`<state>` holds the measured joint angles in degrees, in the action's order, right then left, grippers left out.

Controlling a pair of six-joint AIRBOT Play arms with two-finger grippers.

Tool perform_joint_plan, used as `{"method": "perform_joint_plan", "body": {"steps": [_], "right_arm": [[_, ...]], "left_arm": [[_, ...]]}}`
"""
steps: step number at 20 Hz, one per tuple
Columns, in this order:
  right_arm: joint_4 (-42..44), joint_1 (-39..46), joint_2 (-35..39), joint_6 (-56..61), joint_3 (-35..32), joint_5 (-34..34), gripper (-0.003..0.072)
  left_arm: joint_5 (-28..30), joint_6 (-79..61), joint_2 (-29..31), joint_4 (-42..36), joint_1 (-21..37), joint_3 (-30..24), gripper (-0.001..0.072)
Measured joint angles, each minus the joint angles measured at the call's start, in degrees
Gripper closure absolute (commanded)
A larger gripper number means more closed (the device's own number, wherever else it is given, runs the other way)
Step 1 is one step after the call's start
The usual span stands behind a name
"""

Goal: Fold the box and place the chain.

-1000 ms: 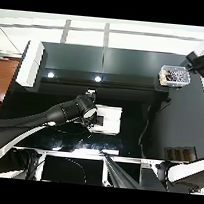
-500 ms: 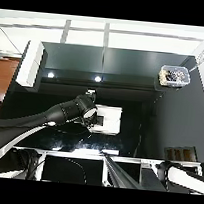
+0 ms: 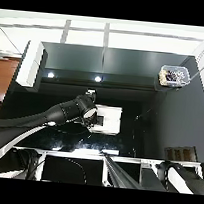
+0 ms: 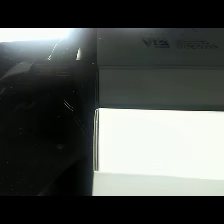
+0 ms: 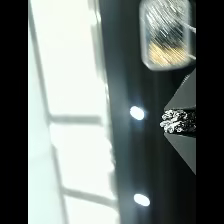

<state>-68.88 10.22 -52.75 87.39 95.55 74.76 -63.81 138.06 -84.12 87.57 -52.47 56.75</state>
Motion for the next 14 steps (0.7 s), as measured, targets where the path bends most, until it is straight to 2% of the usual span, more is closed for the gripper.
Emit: {"method": "perform_joint_plan", "body": {"steps": [7, 11, 14], "right_arm": [[3.76, -14.43, 5.57, -5.35, -13.79, 12.96, 0.0651], [8.68, -19.58, 5.99, -9.49, -23.76, 14.38, 0.0652], [15.26, -22.58, 6.08, -11.89, -31.65, 11.8, 0.0651]], "left_arm": [[0.0, 0.0, 0.0, 0.0, -0.02, 0.0, 0.0677], [0.02, 0.0, 0.0, 0.0, 0.0, 0.0, 0.0677], [0.02, 0.0, 0.0, 0.0, 0.0, 0.0, 0.0677]]}}
